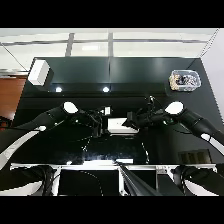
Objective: Fold the box and place the chain.
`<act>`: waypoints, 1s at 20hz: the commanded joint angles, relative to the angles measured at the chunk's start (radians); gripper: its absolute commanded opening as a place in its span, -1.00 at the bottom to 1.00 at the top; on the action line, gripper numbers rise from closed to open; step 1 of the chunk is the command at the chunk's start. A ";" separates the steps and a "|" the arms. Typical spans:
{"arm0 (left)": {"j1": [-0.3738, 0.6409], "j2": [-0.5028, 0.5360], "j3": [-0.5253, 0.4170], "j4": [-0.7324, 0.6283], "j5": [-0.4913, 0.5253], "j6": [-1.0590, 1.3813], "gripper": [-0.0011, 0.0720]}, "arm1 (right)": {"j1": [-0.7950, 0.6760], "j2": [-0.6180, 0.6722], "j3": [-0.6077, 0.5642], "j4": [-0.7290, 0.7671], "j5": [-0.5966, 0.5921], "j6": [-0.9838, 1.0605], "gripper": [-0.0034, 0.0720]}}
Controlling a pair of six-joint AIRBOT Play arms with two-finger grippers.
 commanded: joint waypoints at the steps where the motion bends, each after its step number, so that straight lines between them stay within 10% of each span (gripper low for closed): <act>1: 0.000 0.000 0.000 0.000 -0.001 -0.001 0.22 | 0.002 -0.017 -0.010 -0.056 -0.014 0.014 -0.86; 13: 0.000 0.000 0.000 0.000 -0.002 -0.001 0.22 | 0.002 -0.023 -0.009 -0.061 -0.037 -0.025 -0.86; 20: 0.002 0.004 0.000 0.000 -0.010 -0.001 0.22 | -0.136 0.143 0.079 0.008 0.185 -0.182 -0.86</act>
